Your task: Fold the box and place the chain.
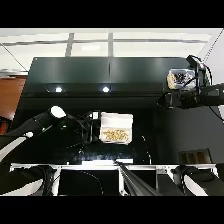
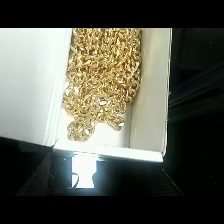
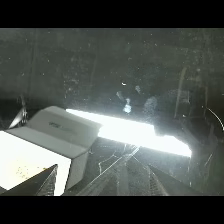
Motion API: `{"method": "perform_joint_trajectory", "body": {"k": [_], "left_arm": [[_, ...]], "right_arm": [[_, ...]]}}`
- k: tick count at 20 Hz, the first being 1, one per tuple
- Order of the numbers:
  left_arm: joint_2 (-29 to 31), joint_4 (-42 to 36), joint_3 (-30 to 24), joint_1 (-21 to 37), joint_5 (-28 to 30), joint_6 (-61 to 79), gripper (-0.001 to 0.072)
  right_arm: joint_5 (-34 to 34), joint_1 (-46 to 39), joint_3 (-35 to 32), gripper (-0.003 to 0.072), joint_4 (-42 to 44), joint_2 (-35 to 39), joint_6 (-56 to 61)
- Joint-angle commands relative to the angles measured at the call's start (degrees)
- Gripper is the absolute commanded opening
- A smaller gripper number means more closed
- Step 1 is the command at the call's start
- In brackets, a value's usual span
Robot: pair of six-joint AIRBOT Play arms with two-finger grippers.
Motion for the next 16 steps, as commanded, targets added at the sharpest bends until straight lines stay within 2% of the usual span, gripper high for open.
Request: {"method": "perform_joint_trajectory", "body": {"k": [1, 16], "left_arm": [[-0.2, -0.5, 0.0, -1.4, 0.2, 1.2, 0.0711], [-0.3, -1.2, 0.1, -2.2, 0.5, 1.2, 0.0711]], "right_arm": [[0.0, 0.0, 0.0, 0.0629, 0.0, 0.0, 0.0], [0.0, 0.0, 0.0, 0.0629, 0.0, 0.0, 0.0]]}}
